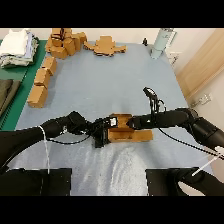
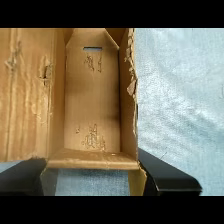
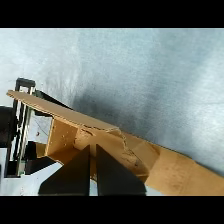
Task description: Fold the box.
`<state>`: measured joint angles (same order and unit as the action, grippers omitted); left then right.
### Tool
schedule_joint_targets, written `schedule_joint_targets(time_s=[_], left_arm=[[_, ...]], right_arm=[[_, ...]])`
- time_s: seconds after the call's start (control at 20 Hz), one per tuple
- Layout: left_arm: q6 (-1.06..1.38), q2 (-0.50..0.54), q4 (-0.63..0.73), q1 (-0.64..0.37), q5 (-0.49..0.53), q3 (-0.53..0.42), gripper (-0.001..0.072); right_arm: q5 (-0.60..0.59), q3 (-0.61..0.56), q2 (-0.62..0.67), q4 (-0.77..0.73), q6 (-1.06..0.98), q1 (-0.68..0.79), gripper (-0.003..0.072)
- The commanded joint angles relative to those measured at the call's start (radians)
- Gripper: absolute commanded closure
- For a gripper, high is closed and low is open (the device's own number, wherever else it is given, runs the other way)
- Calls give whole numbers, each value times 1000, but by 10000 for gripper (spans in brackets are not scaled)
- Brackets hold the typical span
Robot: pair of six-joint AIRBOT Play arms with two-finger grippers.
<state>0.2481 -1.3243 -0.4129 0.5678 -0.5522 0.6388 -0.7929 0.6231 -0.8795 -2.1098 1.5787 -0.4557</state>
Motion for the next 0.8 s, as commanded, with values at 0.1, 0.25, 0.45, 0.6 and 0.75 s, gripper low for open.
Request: schedule_joint_targets(time_s=[0.1,0.25,0.45,0.6,0.75], left_arm=[[-1,-2,-3,0,-9,0,410],[-2,-2,-3,0,-8,0,410],[-2,-2,-3,0,-7,0,410],[-2,-2,-3,0,-7,0,410],[-2,-2,-3,0,-7,0,410]], right_arm=[[29,6,-11,-4,31,0,683],[56,35,-87,-2,76,0,683],[56,40,-272,3,152,0,683],[56,40,-356,0,236,0,683],[59,44,-351,0,299,0,683]])
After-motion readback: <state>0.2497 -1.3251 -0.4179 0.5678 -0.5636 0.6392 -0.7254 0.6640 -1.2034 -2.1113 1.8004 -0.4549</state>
